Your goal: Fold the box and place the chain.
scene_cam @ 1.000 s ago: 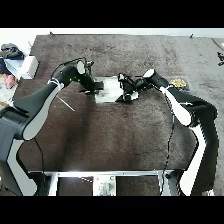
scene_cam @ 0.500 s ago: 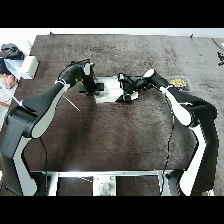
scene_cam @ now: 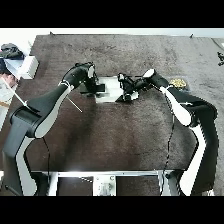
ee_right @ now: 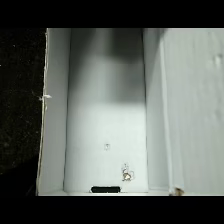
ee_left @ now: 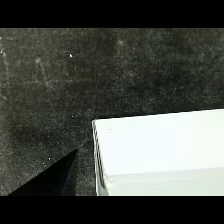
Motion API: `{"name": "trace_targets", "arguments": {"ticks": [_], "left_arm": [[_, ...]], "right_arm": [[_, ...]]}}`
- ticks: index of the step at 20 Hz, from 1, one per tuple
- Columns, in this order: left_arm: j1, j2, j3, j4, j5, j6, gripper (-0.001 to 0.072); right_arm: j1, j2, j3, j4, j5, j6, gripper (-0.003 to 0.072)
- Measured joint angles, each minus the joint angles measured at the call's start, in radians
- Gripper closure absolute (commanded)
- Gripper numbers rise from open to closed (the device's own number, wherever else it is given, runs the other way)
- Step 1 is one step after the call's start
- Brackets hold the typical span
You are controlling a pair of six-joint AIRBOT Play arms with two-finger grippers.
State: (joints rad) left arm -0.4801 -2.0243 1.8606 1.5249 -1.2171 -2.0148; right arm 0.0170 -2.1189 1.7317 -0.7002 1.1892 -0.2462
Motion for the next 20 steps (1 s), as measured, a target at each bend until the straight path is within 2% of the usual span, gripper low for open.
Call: {"name": "trace_targets", "arguments": {"ticks": [3,4,8,9,10,11,16,17,18,19,20], "left_arm": [[-0.002,-0.002,0.000,0.010,0.001,-0.017,0.0609],[-0.002,-0.002,0.000,0.013,0.002,-0.022,0.0701],[-0.002,-0.002,0.001,0.025,0.004,-0.036,0.0698],[-0.002,-0.002,0.001,0.025,0.004,-0.038,0.0669],[-0.002,-0.002,0.001,0.025,0.004,-0.038,0.0395],[-0.001,-0.002,0.001,0.028,-0.005,-0.036,0.0296],[-0.002,0.002,0.012,-0.042,-0.019,0.045,0.0293],[-0.001,0.003,0.025,-0.044,-0.032,0.080,0.0262],[0.000,0.004,0.040,-0.045,-0.048,0.117,0.0173],[0.002,0.004,0.061,-0.050,-0.074,0.155,0.0120],[0.002,0.004,0.086,-0.052,-0.097,0.191,0.0090]], "right_arm": [[0.000,0.000,0.000,0.000,0.000,0.000,0.0308],[0.000,0.000,0.000,0.000,0.000,0.001,0.0308],[0.000,0.000,0.000,0.002,0.000,0.003,0.0308],[0.000,0.000,0.000,0.002,0.000,0.003,0.0308],[0.000,0.000,0.000,0.002,0.000,0.002,0.0308],[0.000,0.000,0.000,0.000,0.000,-0.003,0.0308],[0.000,0.000,0.000,0.000,0.000,-0.003,0.0308],[0.000,0.000,0.000,0.000,0.000,-0.003,0.0308],[0.000,0.000,0.000,0.000,0.000,-0.002,0.0308],[0.000,0.000,0.000,0.000,0.000,-0.002,0.0308],[0.000,0.000,0.000,0.000,0.000,-0.002,0.0308]]}}
